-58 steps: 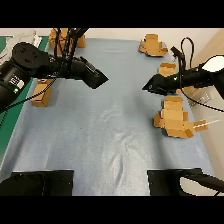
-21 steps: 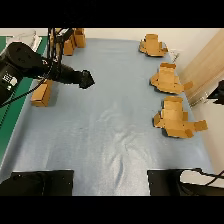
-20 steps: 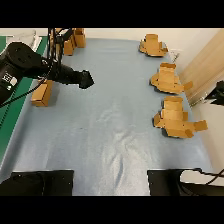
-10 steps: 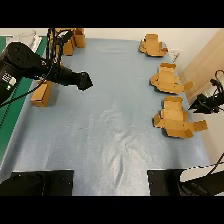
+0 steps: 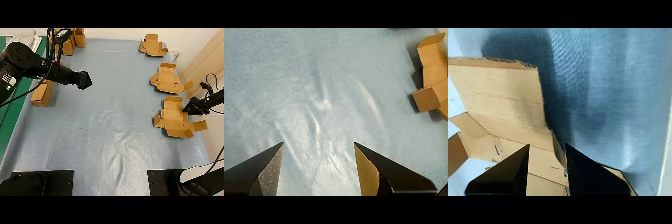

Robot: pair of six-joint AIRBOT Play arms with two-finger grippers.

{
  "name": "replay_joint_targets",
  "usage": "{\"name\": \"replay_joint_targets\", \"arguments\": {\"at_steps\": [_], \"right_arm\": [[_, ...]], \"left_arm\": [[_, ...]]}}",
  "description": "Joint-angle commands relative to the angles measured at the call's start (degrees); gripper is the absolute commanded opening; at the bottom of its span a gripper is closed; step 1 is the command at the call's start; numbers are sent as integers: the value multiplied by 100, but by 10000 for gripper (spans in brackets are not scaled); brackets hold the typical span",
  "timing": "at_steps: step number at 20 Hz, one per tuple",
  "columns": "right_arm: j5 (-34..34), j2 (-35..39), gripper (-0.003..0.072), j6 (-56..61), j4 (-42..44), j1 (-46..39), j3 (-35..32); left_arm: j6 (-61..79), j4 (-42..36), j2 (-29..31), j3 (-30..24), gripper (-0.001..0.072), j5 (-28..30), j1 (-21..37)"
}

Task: Fold the box.

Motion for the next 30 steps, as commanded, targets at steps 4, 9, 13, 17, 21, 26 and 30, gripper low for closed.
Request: {"name": "replay_joint_targets", "arguments": {"at_steps": [4,9,13,17,21,26,30], "right_arm": [[203,57,222,138,-223,15,-140],[227,101,12,225,-289,9,-138],[645,330,10,551,114,17,-136],[1178,1204,10,922,658,256,-136],[1322,2232,9,1202,732,988,-136],[789,2520,8,1021,2291,2446,-136],[96,2271,8,24,2422,3418,-138]], "left_arm": [[0,35,-2,-2,695,15,2],[-2,35,0,-2,695,11,2],[-50,17,0,-2,695,9,2],[-48,15,4,0,696,22,2],[4,15,48,4,696,13,42],[118,13,450,4,696,-59,562],[153,13,938,4,695,-321,1231]]}}
